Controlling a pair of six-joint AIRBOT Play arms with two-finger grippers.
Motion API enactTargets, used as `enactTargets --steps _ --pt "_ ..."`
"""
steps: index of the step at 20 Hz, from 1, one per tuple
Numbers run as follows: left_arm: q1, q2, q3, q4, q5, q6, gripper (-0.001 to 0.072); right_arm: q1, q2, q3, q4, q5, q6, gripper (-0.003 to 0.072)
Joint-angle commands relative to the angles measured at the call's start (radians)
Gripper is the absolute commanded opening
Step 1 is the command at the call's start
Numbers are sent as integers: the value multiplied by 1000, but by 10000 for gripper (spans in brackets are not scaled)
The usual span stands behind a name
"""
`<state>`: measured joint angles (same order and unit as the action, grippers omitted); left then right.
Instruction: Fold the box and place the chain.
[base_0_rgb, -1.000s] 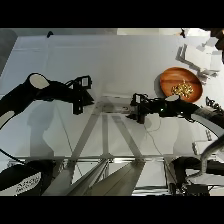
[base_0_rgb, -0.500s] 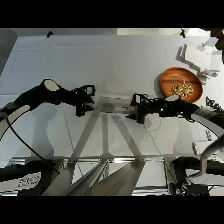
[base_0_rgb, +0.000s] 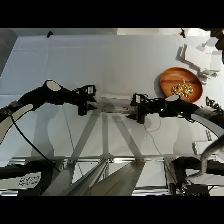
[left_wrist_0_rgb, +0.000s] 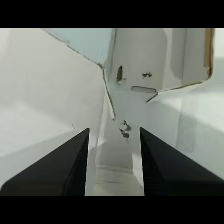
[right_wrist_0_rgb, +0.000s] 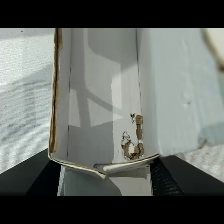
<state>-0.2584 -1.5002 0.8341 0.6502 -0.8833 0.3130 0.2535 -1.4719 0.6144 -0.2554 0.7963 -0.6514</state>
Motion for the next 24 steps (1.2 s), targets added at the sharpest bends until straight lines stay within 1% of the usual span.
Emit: enactTargets --steps 1,6,8,9,12,14,16,21,23,24 --pt "0 -1 -1 -14 -25 5 341 1 1 0 0 0 0 508" --pt "0 -2 -1 -15 -111 6 339 1 1 0 0 0 0 508" --pt "0 -2 -1 -15 -123 17 296 1 1 0 0 0 0 508" --pt "0 -2 -1 -15 -130 46 242 1 1 0 0 0 0 508" --pt "0 -2 -1 -64 -157 129 241 1 1 0 0 0 0 508" --pt "0 -2 -1 -116 -161 168 240 1 1 0 0 0 0 508" --pt "0 -2 -1 -138 -161 188 240 1 1 0 0 0 0 508" --pt "0 -7 -1 -121 -152 189 240 1 1 0 0 0 0 508" --pt "-1 -7 -1 -98 -137 189 191 1 1 0 0 0 0 508" --pt "-2 -7 -1 -99 -131 189 190 1 1 0 0 0 0 508"
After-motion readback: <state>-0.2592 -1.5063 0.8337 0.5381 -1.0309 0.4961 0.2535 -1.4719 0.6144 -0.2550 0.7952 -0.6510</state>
